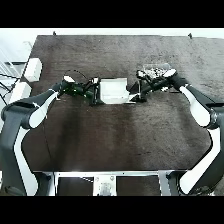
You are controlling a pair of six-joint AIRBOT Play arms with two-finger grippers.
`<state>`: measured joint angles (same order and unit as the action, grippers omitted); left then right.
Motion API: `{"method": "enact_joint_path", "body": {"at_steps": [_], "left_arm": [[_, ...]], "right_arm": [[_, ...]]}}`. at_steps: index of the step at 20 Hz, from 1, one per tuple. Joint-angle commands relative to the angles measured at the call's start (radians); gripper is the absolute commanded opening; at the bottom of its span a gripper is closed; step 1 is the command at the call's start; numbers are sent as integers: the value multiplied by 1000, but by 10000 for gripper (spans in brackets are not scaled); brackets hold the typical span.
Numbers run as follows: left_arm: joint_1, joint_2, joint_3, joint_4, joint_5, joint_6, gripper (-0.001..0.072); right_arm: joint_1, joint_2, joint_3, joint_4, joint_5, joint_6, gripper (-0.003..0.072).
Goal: Fold the box and place the chain.
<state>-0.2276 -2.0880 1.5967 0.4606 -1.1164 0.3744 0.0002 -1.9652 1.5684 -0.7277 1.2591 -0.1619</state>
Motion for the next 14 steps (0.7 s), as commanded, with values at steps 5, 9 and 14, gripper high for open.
{"method": "enact_joint_path", "body": {"at_steps": [5,9,14], "left_arm": [[0,0,0,2,-2,0,419],[0,0,0,2,-2,0,419],[0,0,0,2,-2,0,419]], "right_arm": [[-46,90,0,61,196,173,20],[9,86,-16,220,160,152,18],[76,86,-14,261,-92,190,18]]}}
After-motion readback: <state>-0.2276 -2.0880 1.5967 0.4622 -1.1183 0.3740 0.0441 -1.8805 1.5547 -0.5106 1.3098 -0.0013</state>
